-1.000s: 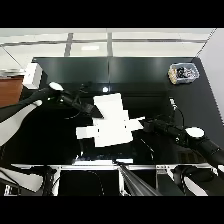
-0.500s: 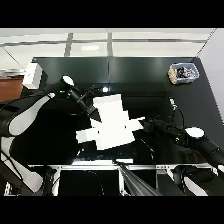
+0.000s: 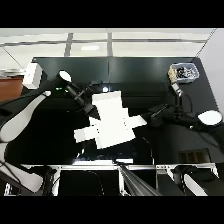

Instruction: Fold the box and place the chain.

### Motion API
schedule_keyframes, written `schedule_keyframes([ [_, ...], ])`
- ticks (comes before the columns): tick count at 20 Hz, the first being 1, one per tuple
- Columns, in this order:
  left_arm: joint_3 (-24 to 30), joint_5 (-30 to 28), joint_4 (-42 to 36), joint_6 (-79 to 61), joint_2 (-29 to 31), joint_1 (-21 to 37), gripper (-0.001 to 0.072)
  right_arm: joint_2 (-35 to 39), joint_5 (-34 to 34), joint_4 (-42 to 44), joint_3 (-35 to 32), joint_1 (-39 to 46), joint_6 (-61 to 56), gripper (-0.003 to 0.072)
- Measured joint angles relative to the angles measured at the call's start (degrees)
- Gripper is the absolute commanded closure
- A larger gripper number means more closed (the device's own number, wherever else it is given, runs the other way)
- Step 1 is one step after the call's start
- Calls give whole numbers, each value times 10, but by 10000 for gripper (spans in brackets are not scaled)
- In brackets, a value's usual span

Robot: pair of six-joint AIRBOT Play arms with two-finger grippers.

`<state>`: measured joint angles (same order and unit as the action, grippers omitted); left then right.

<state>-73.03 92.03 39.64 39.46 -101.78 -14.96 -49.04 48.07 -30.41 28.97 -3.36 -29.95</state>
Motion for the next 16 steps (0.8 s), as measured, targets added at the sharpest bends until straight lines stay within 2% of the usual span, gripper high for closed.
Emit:
schedule_keyframes([
  [3,70,-68,-19,-75,83,-11,685,4,88,-110,68,20,5,-27],
  [7,153,-171,-29,-271,148,-33,685,5,126,-167,85,14,31,-27],
  [12,183,-288,-16,-421,164,-77,683,5,89,-191,40,-50,96,-27],
  [16,188,-329,13,-453,164,-103,684,5,25,-194,-6,-124,132,-27],
])
